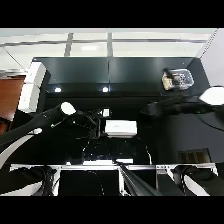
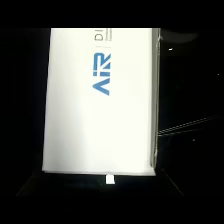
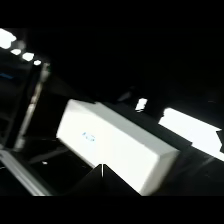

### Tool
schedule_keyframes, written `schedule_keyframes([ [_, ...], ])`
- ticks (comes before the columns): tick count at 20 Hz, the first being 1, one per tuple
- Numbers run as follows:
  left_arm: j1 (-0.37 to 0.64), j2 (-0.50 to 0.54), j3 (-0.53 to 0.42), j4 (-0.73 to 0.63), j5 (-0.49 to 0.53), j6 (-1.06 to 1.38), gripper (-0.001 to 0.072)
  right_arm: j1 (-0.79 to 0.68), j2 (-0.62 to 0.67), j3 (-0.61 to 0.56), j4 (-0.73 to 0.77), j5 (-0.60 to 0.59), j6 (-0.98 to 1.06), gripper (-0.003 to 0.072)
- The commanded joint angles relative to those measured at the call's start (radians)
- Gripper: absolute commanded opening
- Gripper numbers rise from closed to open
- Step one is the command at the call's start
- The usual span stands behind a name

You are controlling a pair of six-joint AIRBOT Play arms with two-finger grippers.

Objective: Fold the box and place the chain.

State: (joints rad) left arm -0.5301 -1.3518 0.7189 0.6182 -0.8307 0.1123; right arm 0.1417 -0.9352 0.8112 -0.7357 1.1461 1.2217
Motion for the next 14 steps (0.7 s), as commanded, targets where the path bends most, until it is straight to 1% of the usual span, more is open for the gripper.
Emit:
schedule_keyframes([
  [1, 0.001, 0.076, 0.023, 0.086, -0.083, -0.119, 0.0711, -0.174, 0.185, 0.028, -0.249, 0.111, 0.069, 0.0015],
  [2, 0.001, 0.106, 0.027, 0.108, -0.104, -0.147, 0.0711, -0.22, 0.216, 0.028, -0.312, 0.148, 0.082, 0.0015],
  [3, 0.001, 0.135, 0.032, 0.103, -0.111, -0.157, 0.071, -0.265, 0.24, 0.028, -0.361, 0.183, 0.085, 0.0015],
  [4, 0.0, 0.154, 0.04, 0.079, -0.107, -0.172, 0.071, -0.301, 0.254, 0.028, -0.384, 0.205, 0.085, 0.0015],
  [6, -0.011, 0.149, 0.08, -0.001, -0.087, -0.185, 0.0708, -0.354, 0.262, 0.027, -0.388, 0.218, 0.084, 0.0014],
  [8, -0.056, 0.093, 0.15, -0.026, -0.052, -0.228, 0.0708, -0.36, 0.261, 0.027, -0.387, 0.191, 0.084, 0.0015],
  [11, -0.142, -0.064, 0.292, -0.014, -0.04, -0.31, 0.0707, -0.36, 0.261, 0.027, -0.361, 0.148, 0.084, 0.0015],
  [12, -0.161, -0.114, 0.337, 0.022, -0.043, -0.355, 0.0707, -0.36, 0.261, 0.027, -0.361, 0.146, 0.084, 0.0015],
  [14, -0.189, -0.177, 0.401, 0.127, -0.072, -0.468, 0.0707, -0.36, 0.261, 0.027, -0.362, 0.151, 0.084, 0.0015],
])
